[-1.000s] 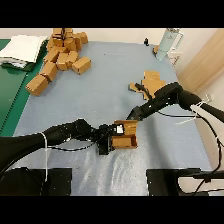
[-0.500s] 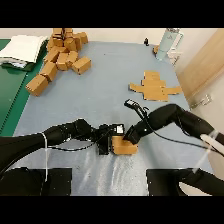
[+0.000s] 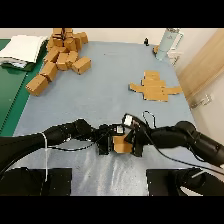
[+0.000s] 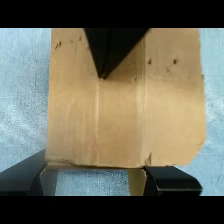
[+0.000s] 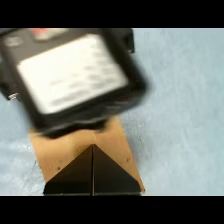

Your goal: Fold the box.

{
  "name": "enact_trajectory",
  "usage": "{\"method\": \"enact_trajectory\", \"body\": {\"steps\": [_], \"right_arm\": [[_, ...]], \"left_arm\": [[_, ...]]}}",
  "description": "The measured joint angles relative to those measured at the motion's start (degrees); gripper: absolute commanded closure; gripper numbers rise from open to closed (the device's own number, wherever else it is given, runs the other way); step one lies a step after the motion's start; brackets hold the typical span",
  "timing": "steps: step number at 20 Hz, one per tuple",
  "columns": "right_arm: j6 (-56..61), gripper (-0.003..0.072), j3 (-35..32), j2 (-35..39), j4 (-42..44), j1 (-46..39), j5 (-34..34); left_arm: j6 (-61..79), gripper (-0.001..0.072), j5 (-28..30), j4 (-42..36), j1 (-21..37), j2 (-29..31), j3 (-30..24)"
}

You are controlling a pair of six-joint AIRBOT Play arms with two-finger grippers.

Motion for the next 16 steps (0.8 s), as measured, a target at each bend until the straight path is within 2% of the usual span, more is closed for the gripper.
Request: {"method": "enact_trajectory", "body": {"steps": [5, 6, 7, 8, 9, 13, 14, 16], "right_arm": [[-0.26, 0.068, -4.61, 3.85, -10.03, 10.23, 7.52], [-0.02, 0.066, -5.27, 4.11, -11.02, 11.65, 8.2], [0.26, 0.0556, -5.81, 4.35, -11.82, 12.85, 8.79], [0.48, 0.0406, -6.19, 4.48, -12.41, 13.6, 9.31], [0.61, 0.0291, -6.49, 4.59, -13.55, 14.14, 9.75], [1.05, 0.0268, -7.04, 4.79, -16.79, 15.21, 10.82], [1.09, 0.022, -7.08, 4.81, -17.55, 15.3, 10.95], [1.09, 0.0206, -7.17, 4.59, -18.99, 15.45, 11.17]], "left_arm": [[0.0, 0.0285, 0.0, 0.02, 0.0, 0.0, 0.0], [0.0, 0.0285, -0.02, 0.02, 0.0, 0.0, 0.0], [0.0, 0.0285, -0.02, 0.0, 0.0, 0.0, 0.0], [0.0, 0.0285, -0.02, 0.0, 0.0, 0.0, 0.0], [-0.02, 0.0285, -0.02, 0.0, 0.0, 0.0, 0.0], [-0.02, 0.0285, -0.02, 0.02, 0.0, 0.0, 0.0], [-0.02, 0.0285, -0.02, 0.02, 0.0, 0.0, 0.0], [-0.02, 0.0285, -0.02, 0.02, 0.0, 0.0, 0.0]]}}
